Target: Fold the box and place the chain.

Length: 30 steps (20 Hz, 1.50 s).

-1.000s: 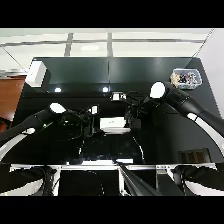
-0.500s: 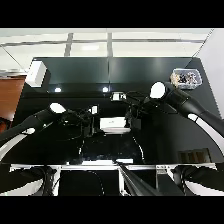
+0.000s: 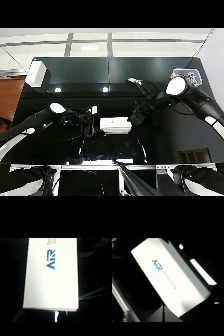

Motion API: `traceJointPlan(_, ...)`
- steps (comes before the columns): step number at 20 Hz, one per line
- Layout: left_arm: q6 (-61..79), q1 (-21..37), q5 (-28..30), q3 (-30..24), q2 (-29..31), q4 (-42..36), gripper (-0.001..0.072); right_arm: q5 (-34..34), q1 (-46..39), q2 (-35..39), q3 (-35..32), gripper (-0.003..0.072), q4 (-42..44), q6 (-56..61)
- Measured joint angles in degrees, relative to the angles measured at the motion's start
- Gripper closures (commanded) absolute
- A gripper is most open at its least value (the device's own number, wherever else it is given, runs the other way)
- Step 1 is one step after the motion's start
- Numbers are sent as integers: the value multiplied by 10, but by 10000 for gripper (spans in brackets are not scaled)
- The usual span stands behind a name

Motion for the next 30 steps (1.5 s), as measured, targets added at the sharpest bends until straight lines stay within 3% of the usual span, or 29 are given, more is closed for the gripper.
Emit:
traceJointPlan(5, 0, 0, 0, 0, 0, 0, 224, -72, -11, -10, -101, 676, 176, 55)
traceJointPlan(8, 0, 0, 0, 0, 0, 0, 224, -124, -2, -28, -127, 675, 233, 63)
traceJointPlan(20, -1, 0, 0, 0, 0, 0, 224, -190, 10, -59, -143, 676, 217, 97)
traceJointPlan(25, 0, 0, 0, 0, 0, -3, 217, -164, -11, -39, -119, 676, 185, 67)
traceJointPlan(27, 0, 0, -2, 0, 4, -2, -8, -108, -42, -7, -99, 676, 181, 55)
traceJointPlan(30, -25, 1, -5, 0, 27, 12, -3, -24, -119, 59, -85, 676, 130, 62)
